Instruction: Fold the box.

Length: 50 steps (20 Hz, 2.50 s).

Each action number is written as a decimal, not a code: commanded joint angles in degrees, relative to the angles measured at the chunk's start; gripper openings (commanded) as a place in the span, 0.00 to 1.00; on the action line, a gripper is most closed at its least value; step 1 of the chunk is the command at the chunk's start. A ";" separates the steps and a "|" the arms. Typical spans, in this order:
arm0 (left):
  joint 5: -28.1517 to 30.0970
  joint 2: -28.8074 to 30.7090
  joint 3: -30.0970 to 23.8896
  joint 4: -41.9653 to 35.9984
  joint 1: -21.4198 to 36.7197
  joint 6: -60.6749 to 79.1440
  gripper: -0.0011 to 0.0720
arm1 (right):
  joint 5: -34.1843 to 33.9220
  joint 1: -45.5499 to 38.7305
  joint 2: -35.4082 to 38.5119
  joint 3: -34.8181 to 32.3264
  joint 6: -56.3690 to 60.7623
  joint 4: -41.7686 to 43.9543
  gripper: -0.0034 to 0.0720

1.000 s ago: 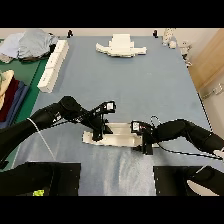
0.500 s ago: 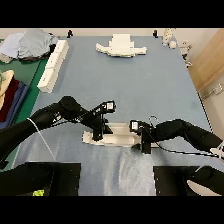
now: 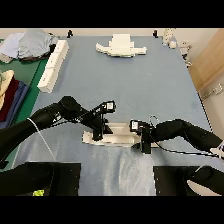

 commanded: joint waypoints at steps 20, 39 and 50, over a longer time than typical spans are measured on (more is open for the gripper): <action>3.10 0.00 0.15 -0.79 0.22 -1.22 0.55 | -0.02 -0.02 -0.04 -0.02 0.00 -0.28 0.70; -4.11 3.28 6.78 -1.97 1.03 -53.83 0.31 | -0.02 -0.02 -0.04 -0.02 0.02 -0.31 0.70; -4.87 -14.40 8.31 -2.14 4.63 -58.60 0.31 | -0.02 -0.02 -0.07 -0.02 0.00 -0.31 0.70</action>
